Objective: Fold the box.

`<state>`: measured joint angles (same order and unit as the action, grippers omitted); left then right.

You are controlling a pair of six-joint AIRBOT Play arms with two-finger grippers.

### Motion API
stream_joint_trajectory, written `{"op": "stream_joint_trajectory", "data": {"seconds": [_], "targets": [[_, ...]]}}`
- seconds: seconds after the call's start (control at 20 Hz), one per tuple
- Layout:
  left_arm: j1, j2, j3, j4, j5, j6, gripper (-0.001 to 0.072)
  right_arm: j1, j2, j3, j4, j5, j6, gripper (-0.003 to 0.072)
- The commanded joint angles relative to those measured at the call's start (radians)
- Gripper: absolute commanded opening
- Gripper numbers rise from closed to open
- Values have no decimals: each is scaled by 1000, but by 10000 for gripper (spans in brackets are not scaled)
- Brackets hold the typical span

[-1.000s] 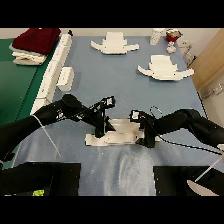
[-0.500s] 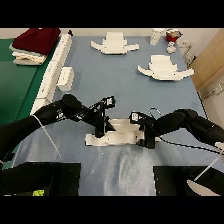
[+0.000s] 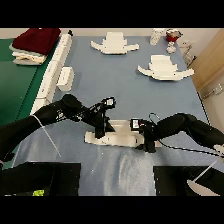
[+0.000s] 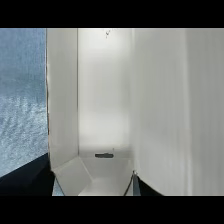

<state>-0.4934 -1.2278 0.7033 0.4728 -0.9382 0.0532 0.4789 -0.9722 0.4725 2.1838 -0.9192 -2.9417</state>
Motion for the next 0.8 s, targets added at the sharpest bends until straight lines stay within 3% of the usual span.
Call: {"op": "stream_joint_trajectory", "data": {"seconds": [0.0,0.75], "targets": [[0,-1,0,-2,4,-1,15,0,-1,-6,-8,38,-21,717],[0,-1,0,-2,3,-1,15,7,-54,-6,-10,105,-7,705]]}}
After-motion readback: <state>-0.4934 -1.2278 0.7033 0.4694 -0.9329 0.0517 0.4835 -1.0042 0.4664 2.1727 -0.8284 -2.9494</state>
